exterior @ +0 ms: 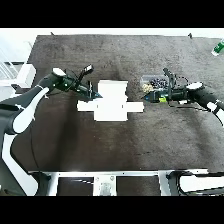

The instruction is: Fold the box and place the chain.

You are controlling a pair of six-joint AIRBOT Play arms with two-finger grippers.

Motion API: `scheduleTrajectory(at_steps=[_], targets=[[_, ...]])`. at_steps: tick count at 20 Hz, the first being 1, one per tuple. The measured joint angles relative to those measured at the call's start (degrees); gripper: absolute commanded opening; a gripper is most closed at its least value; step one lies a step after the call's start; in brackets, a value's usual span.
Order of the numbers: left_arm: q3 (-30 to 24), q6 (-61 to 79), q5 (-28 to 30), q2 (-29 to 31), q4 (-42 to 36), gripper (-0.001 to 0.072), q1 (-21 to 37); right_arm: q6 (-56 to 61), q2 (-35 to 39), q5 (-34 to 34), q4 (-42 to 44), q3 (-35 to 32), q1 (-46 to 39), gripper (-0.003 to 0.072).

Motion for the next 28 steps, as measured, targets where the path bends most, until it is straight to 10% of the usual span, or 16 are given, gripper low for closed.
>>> scheduleTrajectory(at_steps=[21, 28], targets=[[-6.4, 17.0, 8.8, -0.9, -3.9, 0.0022, 0.0, -1.2, -1.4, -2.3, 0.0, -0.4, 1.9, 0.0238], [-6.3, 17.1, 8.5, -1.1, -3.7, 0.0023, 0.0, -7.5, 0.6, -2.3, 3.3, -0.4, 1.9, 0.0448]])
